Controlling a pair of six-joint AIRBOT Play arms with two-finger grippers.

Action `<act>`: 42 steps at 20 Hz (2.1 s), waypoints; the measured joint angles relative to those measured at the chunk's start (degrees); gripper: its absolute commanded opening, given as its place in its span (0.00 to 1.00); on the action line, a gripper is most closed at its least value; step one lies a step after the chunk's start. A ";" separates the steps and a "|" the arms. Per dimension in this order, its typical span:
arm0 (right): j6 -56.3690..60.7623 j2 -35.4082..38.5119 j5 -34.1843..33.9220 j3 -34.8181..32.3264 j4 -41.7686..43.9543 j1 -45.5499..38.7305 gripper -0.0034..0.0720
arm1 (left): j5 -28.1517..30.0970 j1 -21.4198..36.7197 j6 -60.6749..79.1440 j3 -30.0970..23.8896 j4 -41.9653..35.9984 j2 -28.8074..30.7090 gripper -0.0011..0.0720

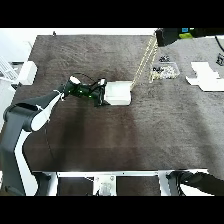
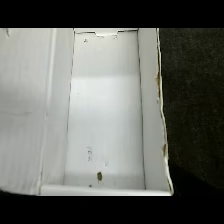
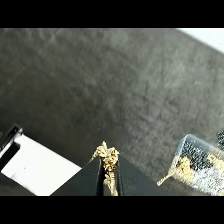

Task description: Fold the box and place the chain.

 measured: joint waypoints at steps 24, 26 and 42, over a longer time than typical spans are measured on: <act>-0.07 -6.78 -1.73 -5.22 6.19 3.17 0.06 | 0.00 0.00 0.00 0.00 0.00 0.00 0.50; -0.02 -8.09 -2.05 -6.97 7.32 3.19 0.06 | 0.00 0.00 0.00 0.00 0.00 0.00 0.50; 0.48 -19.67 -21.44 -26.16 19.91 3.19 0.44 | 0.02 0.00 0.00 0.00 0.00 0.00 0.50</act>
